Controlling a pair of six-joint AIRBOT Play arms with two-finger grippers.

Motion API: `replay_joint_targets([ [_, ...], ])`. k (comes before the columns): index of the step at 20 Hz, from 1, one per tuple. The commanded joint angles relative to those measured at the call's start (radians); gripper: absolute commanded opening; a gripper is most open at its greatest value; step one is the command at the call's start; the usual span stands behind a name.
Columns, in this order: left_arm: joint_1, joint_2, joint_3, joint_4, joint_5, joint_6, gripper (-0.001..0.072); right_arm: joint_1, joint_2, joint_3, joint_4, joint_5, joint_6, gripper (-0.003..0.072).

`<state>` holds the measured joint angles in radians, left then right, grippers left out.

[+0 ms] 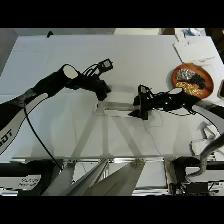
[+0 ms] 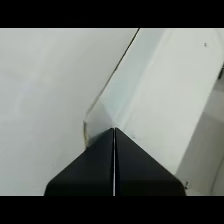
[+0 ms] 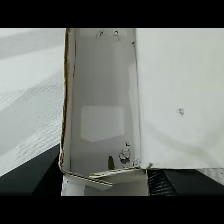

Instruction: Fold the box and place the chain.

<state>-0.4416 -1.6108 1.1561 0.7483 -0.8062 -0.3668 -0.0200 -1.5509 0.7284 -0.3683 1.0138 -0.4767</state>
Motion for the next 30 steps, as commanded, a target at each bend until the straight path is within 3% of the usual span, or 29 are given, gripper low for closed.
replay_joint_targets([
  [1,0.0,-0.058,0.0,0.001,0.005,-0.001,0.0009,0.0,0.001,0.001,-0.001,0.0,0.0,0.0461],
  [7,0.0,-0.074,0.0,0.008,-0.022,0.0,0.0009,0.0,0.001,0.001,-0.001,0.0,0.0,0.0461],
  [12,0.0,0.051,0.0,0.048,-0.079,-0.001,0.0009,0.0,0.001,0.001,-0.001,0.0,0.0,0.0461],
  [16,0.0,0.169,0.0,0.173,-0.225,-0.001,0.0009,0.0,0.001,0.001,-0.001,0.0,0.0,0.0461],
  [20,0.0,0.186,-0.001,0.226,-0.432,-0.037,0.0009,0.0,0.001,0.001,-0.001,0.0,0.0,0.0461],
  [30,0.0,0.097,-0.047,0.328,-0.416,-0.203,0.0004,0.0,0.001,0.001,-0.001,0.0,0.0,0.0461],
])
